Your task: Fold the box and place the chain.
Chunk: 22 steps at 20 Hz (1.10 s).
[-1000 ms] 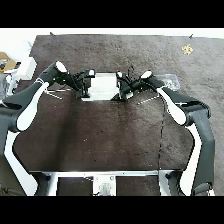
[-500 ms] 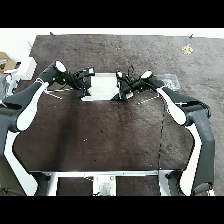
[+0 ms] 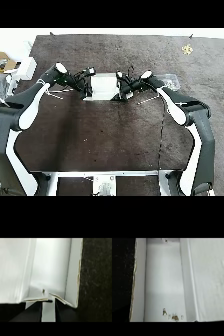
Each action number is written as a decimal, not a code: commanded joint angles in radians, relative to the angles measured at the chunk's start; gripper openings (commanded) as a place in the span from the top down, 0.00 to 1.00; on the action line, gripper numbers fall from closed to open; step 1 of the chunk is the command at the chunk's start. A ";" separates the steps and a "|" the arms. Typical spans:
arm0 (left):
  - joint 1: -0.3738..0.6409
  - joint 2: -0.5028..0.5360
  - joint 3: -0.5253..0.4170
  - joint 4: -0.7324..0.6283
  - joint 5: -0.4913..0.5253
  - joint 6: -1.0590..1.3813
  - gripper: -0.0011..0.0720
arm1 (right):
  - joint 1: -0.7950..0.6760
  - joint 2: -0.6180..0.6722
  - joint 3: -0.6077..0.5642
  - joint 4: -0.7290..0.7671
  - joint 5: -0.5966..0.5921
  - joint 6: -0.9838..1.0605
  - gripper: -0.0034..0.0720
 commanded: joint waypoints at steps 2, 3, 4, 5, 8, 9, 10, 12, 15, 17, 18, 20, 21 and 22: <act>0.000 -0.005 0.000 -0.109 0.018 0.044 0.76 | 0.000 0.000 0.000 0.000 0.000 0.000 0.35; 0.000 -0.005 0.000 -0.109 0.016 0.043 0.76 | 0.000 0.000 0.000 0.000 0.000 0.000 0.35; 0.000 -0.005 0.000 -0.109 0.016 0.043 0.76 | 0.000 0.000 0.000 0.000 0.000 0.000 0.35; 0.000 -0.006 0.000 -0.108 0.016 0.044 0.76 | 0.000 0.000 0.000 0.000 0.000 0.000 0.35; 0.000 -0.006 0.000 -0.106 0.016 0.044 0.72 | 0.000 0.000 0.000 0.000 0.000 0.000 0.35; 0.000 -0.006 0.000 -0.106 0.016 0.044 0.72 | 0.000 0.000 0.000 0.000 0.000 0.000 0.35; 0.000 -0.006 0.000 -0.106 0.016 0.044 0.72 | 0.000 0.000 0.000 0.000 0.000 0.000 0.35; 0.000 -0.006 0.000 -0.103 0.018 0.053 0.23 | 0.000 0.000 0.000 0.000 0.000 0.000 0.35; 0.000 -0.006 0.000 -0.093 0.012 0.051 0.00 | 0.000 0.000 0.000 0.000 0.000 0.000 0.35; 0.000 -0.006 0.000 -0.087 0.013 0.042 0.02 | 0.000 0.000 0.000 0.000 0.000 0.000 0.35; 0.000 -0.006 0.000 -0.088 0.015 0.032 0.02 | 0.000 0.000 0.000 0.000 0.000 0.000 0.35; 0.003 -0.006 0.001 -0.084 0.017 -0.011 0.03 | 0.000 0.000 0.000 0.000 0.000 0.000 0.35; 0.009 -0.005 0.002 -0.076 0.016 -0.021 0.27 | 0.000 0.000 0.000 0.000 0.000 0.000 0.35; 0.020 -0.005 0.002 -0.076 0.010 -0.021 0.62 | 0.000 0.000 0.000 0.000 0.000 0.000 0.35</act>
